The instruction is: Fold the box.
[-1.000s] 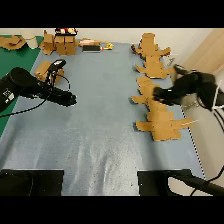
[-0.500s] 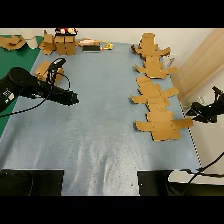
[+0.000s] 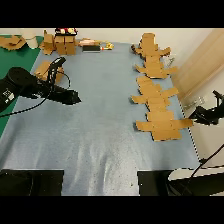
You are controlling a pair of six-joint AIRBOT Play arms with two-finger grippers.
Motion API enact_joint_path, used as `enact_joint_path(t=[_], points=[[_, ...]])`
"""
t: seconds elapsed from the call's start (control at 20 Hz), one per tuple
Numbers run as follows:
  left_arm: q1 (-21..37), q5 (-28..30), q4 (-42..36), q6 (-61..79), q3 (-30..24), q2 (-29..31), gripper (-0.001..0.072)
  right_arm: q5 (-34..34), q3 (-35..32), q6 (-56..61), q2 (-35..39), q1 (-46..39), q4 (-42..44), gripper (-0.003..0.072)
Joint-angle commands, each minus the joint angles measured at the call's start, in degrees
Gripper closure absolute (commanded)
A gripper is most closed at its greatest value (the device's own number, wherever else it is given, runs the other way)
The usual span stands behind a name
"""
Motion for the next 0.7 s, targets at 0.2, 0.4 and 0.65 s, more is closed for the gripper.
enact_joint_path(t=[0.2,0.4,0.65], points=[[0.0,-2.1,-1.0,0.2,0.0,0.0,0.0694,-12.0,0.4,-2.1,-2.5,0.7,3.7,0.025],[0.0,-4.2,-1.2,0.3,0.0,0.0,0.0693,-12.4,0.4,-2.6,-2.8,2.2,4.8,0.0373],[0.0,-6.7,-1.2,0.5,0.0,0.0,0.0494,-17.9,0.4,-2.6,-2.9,5.5,7.2,0.0682]])
